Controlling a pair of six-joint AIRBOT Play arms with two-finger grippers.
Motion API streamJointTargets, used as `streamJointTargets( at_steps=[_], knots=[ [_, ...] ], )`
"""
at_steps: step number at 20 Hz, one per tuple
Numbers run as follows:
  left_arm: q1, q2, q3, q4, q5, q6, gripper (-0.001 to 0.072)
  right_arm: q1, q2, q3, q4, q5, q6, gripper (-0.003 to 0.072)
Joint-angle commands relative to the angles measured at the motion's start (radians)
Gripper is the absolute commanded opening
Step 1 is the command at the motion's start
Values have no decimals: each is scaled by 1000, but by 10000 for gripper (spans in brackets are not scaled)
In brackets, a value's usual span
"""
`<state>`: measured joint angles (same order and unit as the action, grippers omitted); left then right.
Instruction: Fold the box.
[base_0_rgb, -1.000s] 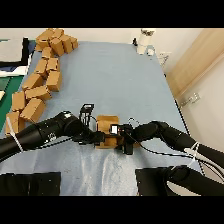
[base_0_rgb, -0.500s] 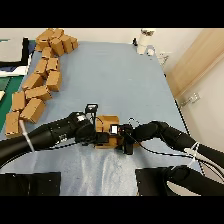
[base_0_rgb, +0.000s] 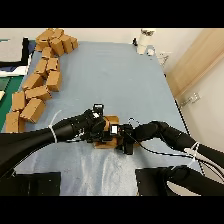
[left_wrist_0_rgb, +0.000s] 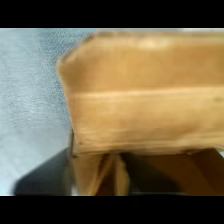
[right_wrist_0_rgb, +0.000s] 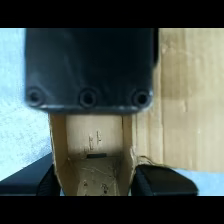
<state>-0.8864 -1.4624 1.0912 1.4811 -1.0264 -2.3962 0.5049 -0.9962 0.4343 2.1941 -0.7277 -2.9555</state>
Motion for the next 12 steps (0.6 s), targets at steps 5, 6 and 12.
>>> streamJointTargets(
  at_steps=[5,6,12],
  knots=[
    [-5,-23,11,11,-9,-66,11,0,0,1,1,0,0,511],
    [-8,-23,11,11,-10,-65,11,0,0,1,1,0,0,510],
    [-10,-20,11,-52,-51,-49,18,0,0,1,1,0,0,511]
  ],
)
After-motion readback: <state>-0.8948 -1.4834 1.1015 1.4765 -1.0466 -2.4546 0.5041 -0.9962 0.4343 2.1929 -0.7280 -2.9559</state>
